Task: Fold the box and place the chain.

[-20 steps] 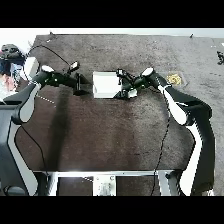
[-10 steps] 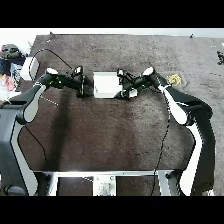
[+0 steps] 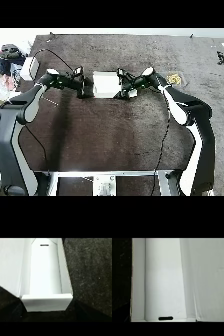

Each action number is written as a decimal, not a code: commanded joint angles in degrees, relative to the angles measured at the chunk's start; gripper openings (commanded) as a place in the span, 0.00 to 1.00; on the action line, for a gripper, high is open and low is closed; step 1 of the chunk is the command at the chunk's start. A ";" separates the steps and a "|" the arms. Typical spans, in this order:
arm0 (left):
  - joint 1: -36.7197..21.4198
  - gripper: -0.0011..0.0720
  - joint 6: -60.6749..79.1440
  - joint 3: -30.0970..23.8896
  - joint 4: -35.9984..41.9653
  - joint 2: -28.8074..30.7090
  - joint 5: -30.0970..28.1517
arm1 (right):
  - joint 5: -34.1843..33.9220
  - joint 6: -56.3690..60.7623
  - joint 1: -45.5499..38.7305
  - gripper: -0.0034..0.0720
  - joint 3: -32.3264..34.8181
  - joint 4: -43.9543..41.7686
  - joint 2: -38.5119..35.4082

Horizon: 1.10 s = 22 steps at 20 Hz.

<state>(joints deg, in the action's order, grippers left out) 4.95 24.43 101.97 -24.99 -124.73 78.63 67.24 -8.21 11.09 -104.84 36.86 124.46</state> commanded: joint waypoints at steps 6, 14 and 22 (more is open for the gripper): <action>3.10 1.00 1.11 -0.02 0.15 -1.38 -3.43 | 0.00 0.07 0.02 0.67 0.02 -0.04 0.02; 3.48 0.98 1.11 -0.02 0.15 -1.46 -5.60 | 0.02 0.07 0.02 0.67 0.02 -0.04 0.02; 3.48 0.98 -0.59 -0.04 0.11 -1.62 -6.49 | 0.02 0.07 0.02 0.67 0.02 -0.04 0.02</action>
<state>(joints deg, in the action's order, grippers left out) 8.47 25.06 101.95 -24.86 -126.23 72.82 67.24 -8.08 11.09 -104.84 36.82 124.46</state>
